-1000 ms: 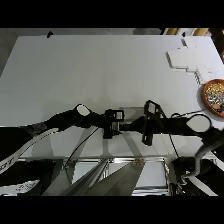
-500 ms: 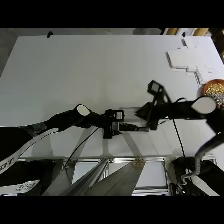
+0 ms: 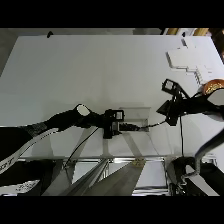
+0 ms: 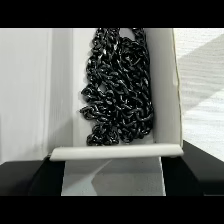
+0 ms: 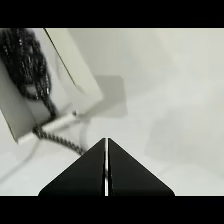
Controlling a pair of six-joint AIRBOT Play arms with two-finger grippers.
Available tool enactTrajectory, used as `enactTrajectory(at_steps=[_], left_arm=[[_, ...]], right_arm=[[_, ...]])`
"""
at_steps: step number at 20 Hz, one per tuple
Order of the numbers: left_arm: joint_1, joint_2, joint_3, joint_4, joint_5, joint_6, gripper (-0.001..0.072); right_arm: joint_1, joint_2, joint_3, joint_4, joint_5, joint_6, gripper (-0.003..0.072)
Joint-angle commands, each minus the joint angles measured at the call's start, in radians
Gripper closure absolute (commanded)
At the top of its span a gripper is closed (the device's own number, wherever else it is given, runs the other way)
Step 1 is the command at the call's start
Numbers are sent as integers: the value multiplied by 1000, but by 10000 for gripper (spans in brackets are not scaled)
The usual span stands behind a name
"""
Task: Fold the box and place the chain.
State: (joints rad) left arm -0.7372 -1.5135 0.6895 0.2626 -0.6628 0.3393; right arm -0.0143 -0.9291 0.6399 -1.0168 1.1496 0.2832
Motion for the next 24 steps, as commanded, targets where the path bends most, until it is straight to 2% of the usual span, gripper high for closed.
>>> enactTrajectory(at_steps=[1, 2, 3, 4, 6, 11, 15, 20, 23, 24], left_arm=[[0, 0, 0, 0, 0, 0, 456], [0, 0, 0, 0, 0, 0, 456], [0, 0, 0, 0, 0, 0, 456], [0, 0, 0, 0, 0, 0, 456], [0, 0, 0, 0, 0, 0, 456], [0, 0, 0, 0, 0, 0, 456], [0, 0, 0, 0, 0, 0, 456], [0, 0, 1, 0, 0, 0, 456], [0, 0, 0, 0, 0, 0, 456], [0, 0, 0, 0, 0, 0, 456]], right_arm=[[-5, -53, -61, -62, -28, -113, 666], [6, -69, -77, -78, -40, -117, 594], [21, -84, -87, -118, -53, -118, 481], [36, -95, -91, -163, -64, -119, 457], [62, -113, -91, -218, -70, -151, 457], [140, -142, -92, -205, -69, -269, 457], [203, -172, -92, -165, -97, -293, 461], [206, -172, -92, -112, -117, -292, 485], [206, -154, -92, -128, -74, -288, 580], [205, -130, -92, -164, -50, -289, 671]])
